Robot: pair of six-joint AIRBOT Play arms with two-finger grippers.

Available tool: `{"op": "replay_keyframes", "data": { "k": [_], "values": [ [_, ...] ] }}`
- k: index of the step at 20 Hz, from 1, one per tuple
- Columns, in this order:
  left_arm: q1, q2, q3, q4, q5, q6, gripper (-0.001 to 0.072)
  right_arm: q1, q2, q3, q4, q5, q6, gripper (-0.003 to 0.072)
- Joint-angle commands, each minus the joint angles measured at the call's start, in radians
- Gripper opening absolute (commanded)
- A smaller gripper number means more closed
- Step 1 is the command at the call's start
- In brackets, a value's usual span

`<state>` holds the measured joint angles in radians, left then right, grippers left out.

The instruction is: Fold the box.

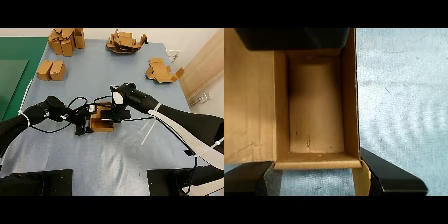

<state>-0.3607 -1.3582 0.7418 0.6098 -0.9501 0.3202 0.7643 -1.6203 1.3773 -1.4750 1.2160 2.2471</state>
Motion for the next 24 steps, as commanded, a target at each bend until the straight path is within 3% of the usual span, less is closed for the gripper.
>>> {"op": "replay_keyframes", "data": {
  "k": [1,2,3,11,19,24],
  "values": [
    [-0.001,0.000,0.000,-0.008,0.000,0.001,0.0117,0.005,0.002,0.042,0.012,-0.016,-0.005,0.0166],
    [-0.001,0.000,0.000,-0.008,0.000,0.001,0.0117,0.004,0.003,0.051,0.011,-0.011,-0.004,0.0230],
    [-0.001,0.000,0.000,-0.008,0.000,0.001,0.0117,0.003,0.005,0.058,0.008,-0.007,-0.004,0.0247],
    [-0.001,0.000,0.000,-0.007,0.000,0.001,0.0117,0.002,0.024,0.059,-0.080,0.139,-0.003,0.0246],
    [-0.001,0.000,0.000,-0.007,0.000,0.001,0.0117,0.002,0.026,0.059,-0.079,0.214,-0.004,0.0246],
    [-0.001,0.000,0.000,-0.007,0.001,0.001,0.0117,0.003,0.024,0.055,-0.031,0.165,-0.003,0.0246]
  ]
}}
